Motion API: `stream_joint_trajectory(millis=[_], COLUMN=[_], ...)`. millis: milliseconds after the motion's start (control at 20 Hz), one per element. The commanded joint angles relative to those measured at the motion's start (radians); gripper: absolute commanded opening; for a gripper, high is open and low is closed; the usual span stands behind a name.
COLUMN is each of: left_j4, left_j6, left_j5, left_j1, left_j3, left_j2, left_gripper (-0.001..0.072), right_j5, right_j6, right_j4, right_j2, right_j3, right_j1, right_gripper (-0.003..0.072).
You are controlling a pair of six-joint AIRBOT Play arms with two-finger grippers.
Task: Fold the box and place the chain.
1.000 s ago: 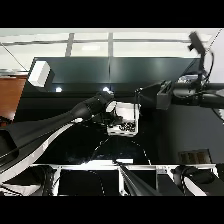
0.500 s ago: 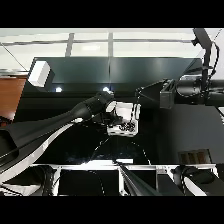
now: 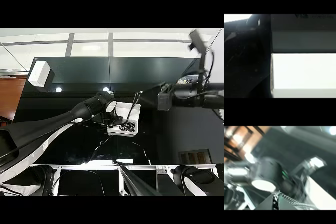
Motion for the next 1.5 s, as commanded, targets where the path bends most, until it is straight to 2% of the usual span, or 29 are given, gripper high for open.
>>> stream_joint_trajectory(millis=[0, 200, 350, 450, 500, 550, 600, 700, 850, 1300, 1350, 1400, 1450], left_j4=[0.0, -0.001, 0.0, 0.0, 0.0, -0.001, -0.001, -0.001, 0.0, -0.002, 0.0, 0.003, 0.008], left_j6=[0.0, 0.0, 0.0, 0.0, 0.0, 0.0, 0.0, 0.0, 0.0, -0.029, -0.026, -0.026, -0.026], left_j5=[0.0, 0.0, -0.004, -0.003, 0.0, 0.001, 0.0, 0.001, 0.001, -0.012, -0.004, 0.0, 0.0], left_j1=[0.0, 0.0, 0.0, 0.0, 0.0, 0.0, 0.0, 0.0, 0.0, 0.015, 0.015, 0.014, 0.012], left_j3=[0.001, 0.001, 0.001, 0.001, 0.001, 0.001, 0.001, 0.001, 0.001, 0.01, 0.016, 0.021, 0.022], left_j2=[0.0, 0.0, 0.0, 0.0, 0.0, 0.0, 0.0, 0.0, -0.004, -0.001, 0.006, 0.017, 0.028], left_gripper=[0.003, 0.003, 0.003, 0.003, 0.003, 0.003, 0.003, 0.003, 0.003, 0.0038, 0.0092, 0.0232, 0.0433], right_j5=[-0.002, -0.119, -0.179, -0.213, -0.213, -0.204, -0.183, -0.143, -0.114, -0.092, -0.088, -0.087, -0.085], right_j6=[0.027, 0.025, 0.026, 0.026, 0.026, 0.02, 0.013, 0.014, 0.013, -0.005, -0.005, -0.005, -0.005], right_j4=[-0.067, -0.065, -0.066, -0.067, -0.076, -0.098, -0.136, -0.217, -0.23, -0.256, -0.256, -0.256, -0.256], right_j2=[-0.001, -0.002, -0.003, -0.003, -0.003, -0.003, -0.003, 0.002, 0.01, 0.01, 0.01, 0.01, 0.01], right_j3=[-0.137, -0.332, -0.372, -0.372, -0.372, -0.367, -0.355, -0.323, -0.304, -0.304, -0.304, -0.304, -0.304], right_j1=[0.001, 0.014, 0.068, 0.088, 0.082, 0.066, 0.042, -0.029, -0.127, -0.143, -0.143, -0.143, -0.143], right_gripper=[0.0014, 0.0016, 0.0018, 0.0205, 0.0205, 0.0278, 0.0296, 0.0296, 0.0295, 0.0295, 0.0295, 0.0295, 0.0295])
